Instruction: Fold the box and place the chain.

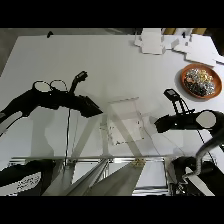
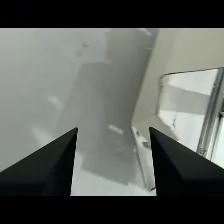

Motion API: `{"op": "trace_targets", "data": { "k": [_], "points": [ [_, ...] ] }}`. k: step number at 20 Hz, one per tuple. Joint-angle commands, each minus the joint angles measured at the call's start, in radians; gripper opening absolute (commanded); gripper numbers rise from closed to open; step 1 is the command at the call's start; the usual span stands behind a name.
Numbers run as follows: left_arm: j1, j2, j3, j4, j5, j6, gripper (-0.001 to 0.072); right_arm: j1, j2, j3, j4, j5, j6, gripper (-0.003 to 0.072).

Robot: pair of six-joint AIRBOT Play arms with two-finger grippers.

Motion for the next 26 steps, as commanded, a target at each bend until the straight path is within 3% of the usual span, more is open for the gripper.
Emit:
{"op": "trace_targets", "data": {
  "k": [1,4,13,14,16,18,19,21,22,26],
  "points": [
    [-0.090,-0.042,0.000,-0.073,0.050,0.114,0.0505,0.001,0.001,-0.001,0.001,0.003,0.002,0.0022],
    [-0.151,-0.043,0.000,-0.086,0.160,0.148,0.0506,0.001,0.001,-0.001,0.001,0.006,0.003,0.0022],
    [-0.264,-0.072,0.000,-0.111,0.300,0.180,0.0478,0.001,0.001,0.000,0.005,0.006,0.004,0.0022],
    [-0.275,-0.072,0.000,-0.110,0.314,0.181,0.0412,0.001,0.001,0.000,0.009,0.007,0.004,0.0022],
    [-0.287,-0.072,0.000,-0.110,0.353,0.227,0.0112,0.001,0.001,0.000,0.023,0.007,0.004,0.0022],
    [-0.287,-0.072,0.000,-0.110,0.364,0.367,0.0004,0.001,0.001,0.000,0.031,0.010,0.004,0.0025],
    [-0.287,-0.072,0.000,-0.111,0.364,0.454,0.0003,0.001,0.002,0.001,0.034,0.015,0.004,0.0086],
    [-0.288,-0.072,0.004,-0.112,0.365,0.550,0.0002,0.001,0.005,0.019,0.034,0.048,0.004,0.0329],
    [-0.288,-0.072,0.005,-0.111,0.365,0.576,0.0002,0.001,0.005,0.039,0.034,0.072,0.003,0.0360],
    [-0.288,-0.072,0.005,-0.108,0.361,0.755,0.0002,0.001,0.005,0.145,0.028,0.095,0.003,0.0360]
  ]
}}
